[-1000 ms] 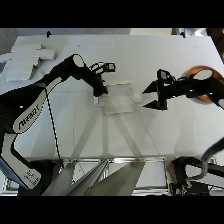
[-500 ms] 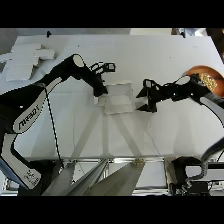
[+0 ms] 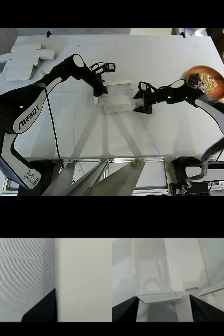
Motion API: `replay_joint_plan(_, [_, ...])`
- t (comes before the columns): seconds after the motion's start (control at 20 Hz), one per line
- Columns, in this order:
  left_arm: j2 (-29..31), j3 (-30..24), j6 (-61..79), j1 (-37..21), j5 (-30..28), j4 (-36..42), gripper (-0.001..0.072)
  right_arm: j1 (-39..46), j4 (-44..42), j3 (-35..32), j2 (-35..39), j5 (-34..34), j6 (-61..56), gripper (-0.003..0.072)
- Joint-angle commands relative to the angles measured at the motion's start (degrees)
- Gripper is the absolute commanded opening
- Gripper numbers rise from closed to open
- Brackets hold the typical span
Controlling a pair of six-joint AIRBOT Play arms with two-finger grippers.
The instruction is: Fold the box and place the chain.
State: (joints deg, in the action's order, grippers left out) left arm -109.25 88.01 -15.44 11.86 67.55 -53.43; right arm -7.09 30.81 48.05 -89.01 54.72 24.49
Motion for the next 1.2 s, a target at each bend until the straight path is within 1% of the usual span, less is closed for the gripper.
replay_joint_plan(0.0, [0.0,0.0,0.0,0.0,0.0,0.0,0.0016,-0.3,-3.4,-0.1,0.0,-1.5,-0.1,0.0689])
replay_joint_plan(0.45, [0.0,0.0,0.0,0.0,0.0,0.0,0.0016,-0.3,-1.6,-0.1,2.6,-3.7,-10.8,0.0689])
replay_joint_plan(0.6, [0.0,0.0,0.0,0.0,0.0,0.0,0.0016,-0.3,-0.7,-0.1,3.6,-6.0,-15.5,0.0689])
replay_joint_plan(0.8, [0.0,0.0,0.0,0.0,0.0,0.0,0.0016,-0.3,-3.0,0.2,4.0,-7.9,-14.8,0.0689])
replay_joint_plan(1.05, [0.0,0.0,0.0,0.0,0.0,0.0,0.0016,-0.3,-8.6,0.5,4.0,-7.8,-7.7,0.0689])
replay_joint_plan(1.15, [0.0,0.0,0.0,0.0,0.0,0.0,0.0016,-0.3,-8.8,1.2,4.0,-7.8,-6.3,0.0689])
